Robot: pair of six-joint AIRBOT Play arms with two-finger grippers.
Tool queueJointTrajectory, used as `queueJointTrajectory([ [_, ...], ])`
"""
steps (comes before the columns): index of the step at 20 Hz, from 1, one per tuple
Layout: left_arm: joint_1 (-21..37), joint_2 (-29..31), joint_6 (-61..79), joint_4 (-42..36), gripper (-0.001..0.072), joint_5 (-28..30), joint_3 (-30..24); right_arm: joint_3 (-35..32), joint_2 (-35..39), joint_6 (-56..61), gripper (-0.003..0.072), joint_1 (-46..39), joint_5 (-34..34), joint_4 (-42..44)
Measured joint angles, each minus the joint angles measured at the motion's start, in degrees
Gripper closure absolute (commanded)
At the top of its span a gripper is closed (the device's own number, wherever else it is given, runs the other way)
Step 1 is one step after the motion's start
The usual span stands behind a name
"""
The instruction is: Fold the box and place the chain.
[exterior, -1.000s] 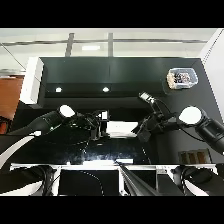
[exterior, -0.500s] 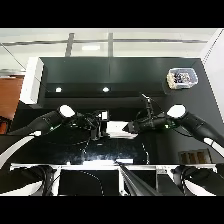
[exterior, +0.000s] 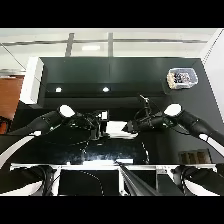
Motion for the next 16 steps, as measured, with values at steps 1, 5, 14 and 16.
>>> queueJointTrajectory([
  [1, 0.0, 0.0, 0.0, 0.0, 0.0340, 0.0, 0.0, 0.7, 1.0, -0.3, 0.0648, -1.1, 0.8, -0.7],
  [5, 0.0, 0.2, 0.0, 0.0, 0.0116, 0.1, 0.0, 3.8, 7.9, -0.8, 0.0648, -8.9, 6.1, -1.9],
  [14, -0.3, 8.4, -12.2, 7.6, -0.0008, -1.1, 0.6, 5.3, 17.1, 0.1, 0.0648, -27.6, 11.8, -8.3],
  [16, -1.8, 9.5, -16.2, 9.5, -0.0004, -2.4, 2.1, 5.3, 17.4, 0.1, 0.0648, -28.6, 10.6, -9.2],
])
